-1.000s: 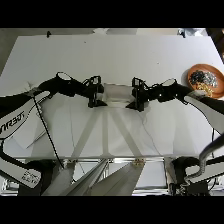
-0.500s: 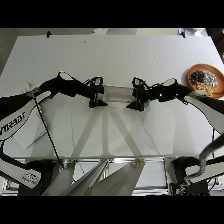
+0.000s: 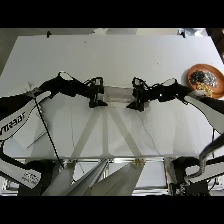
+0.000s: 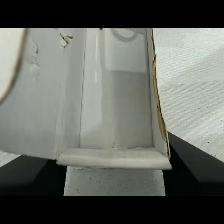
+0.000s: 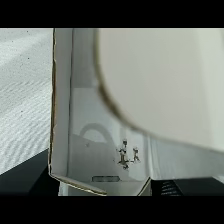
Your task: Fold the box and place the chain.
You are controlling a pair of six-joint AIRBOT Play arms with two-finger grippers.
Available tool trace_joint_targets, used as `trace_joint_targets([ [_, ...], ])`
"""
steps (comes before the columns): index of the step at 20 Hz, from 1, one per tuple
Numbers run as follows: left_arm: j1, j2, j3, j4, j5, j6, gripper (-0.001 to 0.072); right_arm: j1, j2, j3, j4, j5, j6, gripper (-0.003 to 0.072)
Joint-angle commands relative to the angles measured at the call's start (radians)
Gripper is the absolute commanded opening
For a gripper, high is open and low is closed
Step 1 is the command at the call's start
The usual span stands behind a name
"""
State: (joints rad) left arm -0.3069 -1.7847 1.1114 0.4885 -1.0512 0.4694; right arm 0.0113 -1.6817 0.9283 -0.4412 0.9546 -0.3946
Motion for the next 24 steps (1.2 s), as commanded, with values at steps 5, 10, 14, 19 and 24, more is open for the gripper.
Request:
trace_joint_targets([
  [5,0.0,0.0,-0.001,0.002,0.001,0.001,0.0277,0.0,0.001,0.001,-0.001,-0.008,0.0,0.0646],
  [10,0.0,0.0,-0.001,0.002,0.001,0.001,0.0277,0.0,0.039,0.001,-0.048,-0.013,0.0,0.0687],
  [14,0.0,-0.001,-0.001,0.002,0.001,0.001,0.0277,-0.003,0.137,0.001,-0.153,-0.04,0.031,0.0686],
  [19,0.0,-0.001,-0.001,0.002,0.001,0.001,0.0277,-0.094,0.263,0.001,-0.287,-0.034,0.186,0.0687],
  [24,0.0,-0.001,-0.001,0.002,0.001,0.001,0.0277,-0.163,0.319,0.001,-0.299,0.194,0.32,0.0021],
])
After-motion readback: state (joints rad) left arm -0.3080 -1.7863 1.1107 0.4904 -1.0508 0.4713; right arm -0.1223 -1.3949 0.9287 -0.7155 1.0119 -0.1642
